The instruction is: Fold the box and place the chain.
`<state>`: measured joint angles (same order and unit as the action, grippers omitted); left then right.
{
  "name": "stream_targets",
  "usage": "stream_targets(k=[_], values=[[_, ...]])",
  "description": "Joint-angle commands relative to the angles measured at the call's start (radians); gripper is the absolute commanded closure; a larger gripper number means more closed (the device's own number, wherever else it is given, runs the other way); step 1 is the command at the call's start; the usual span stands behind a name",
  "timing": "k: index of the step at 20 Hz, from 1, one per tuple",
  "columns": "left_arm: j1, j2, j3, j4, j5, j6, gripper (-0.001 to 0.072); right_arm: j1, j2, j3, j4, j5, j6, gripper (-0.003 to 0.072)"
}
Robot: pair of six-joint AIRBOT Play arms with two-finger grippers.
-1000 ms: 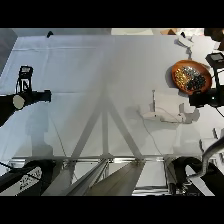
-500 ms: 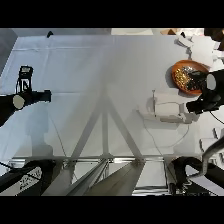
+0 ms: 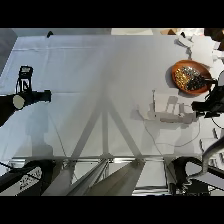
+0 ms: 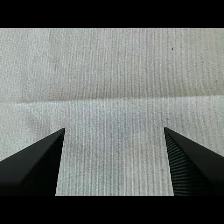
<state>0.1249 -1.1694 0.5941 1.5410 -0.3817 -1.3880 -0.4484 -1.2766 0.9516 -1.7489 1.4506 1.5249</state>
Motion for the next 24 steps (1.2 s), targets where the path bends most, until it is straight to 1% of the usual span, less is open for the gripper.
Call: stream_targets(k=[1, 3, 4, 7, 9, 13, 14, 16, 17, 18, 20, 21, 24], values=[[-0.001, 0.001, 0.000, 0.000, 0.000, 0.000, 0.0011, -0.024, -0.006, 0.007, 0.045, -0.065, -0.038, 0.0346], [0.000, 0.001, 0.000, 0.000, 0.000, 0.000, 0.0011, -0.024, -0.011, 0.024, 0.046, -0.104, -0.037, 0.0348], [0.000, 0.001, 0.000, 0.000, 0.000, 0.000, 0.0011, -0.024, -0.019, 0.039, 0.045, -0.101, -0.038, 0.0349], [-0.001, 0.001, 0.000, 0.000, 0.000, 0.000, 0.0011, -0.024, -0.062, 0.094, 0.040, -0.067, -0.038, 0.0352], [-0.001, 0.001, 0.000, 0.000, 0.000, 0.000, 0.0011, -0.024, -0.110, 0.122, 0.040, -0.012, -0.038, 0.0353], [0.000, 0.001, 0.000, 0.000, 0.000, 0.001, 0.0011, -0.024, -0.185, 0.127, 0.040, 0.032, -0.038, 0.0359], [0.000, 0.001, 0.000, 0.000, 0.000, 0.000, 0.0011, -0.024, -0.199, 0.127, 0.032, 0.043, -0.038, 0.0388], [0.000, 0.001, 0.000, 0.000, 0.000, 0.000, 0.0011, -0.024, -0.220, 0.127, 0.026, 0.039, -0.043, 0.0408], [0.000, 0.001, 0.000, 0.000, 0.000, 0.000, 0.0011, -0.024, -0.224, 0.127, 0.029, 0.023, -0.045, 0.0441], [0.000, 0.001, 0.000, 0.000, 0.000, 0.000, 0.0011, -0.024, -0.224, 0.127, 0.029, 0.011, -0.051, 0.0492], [0.000, 0.001, 0.000, 0.000, 0.000, 0.000, 0.0011, -0.024, -0.224, 0.127, 0.030, 0.009, -0.090, 0.0656], [0.000, 0.001, 0.000, 0.000, 0.000, 0.000, 0.0011, -0.024, -0.224, 0.127, 0.031, 0.010, -0.100, 0.0676], [-0.001, 0.001, 0.000, 0.000, 0.000, 0.000, 0.0011, -0.024, -0.224, 0.127, 0.046, 0.016, -0.146, 0.0676]])
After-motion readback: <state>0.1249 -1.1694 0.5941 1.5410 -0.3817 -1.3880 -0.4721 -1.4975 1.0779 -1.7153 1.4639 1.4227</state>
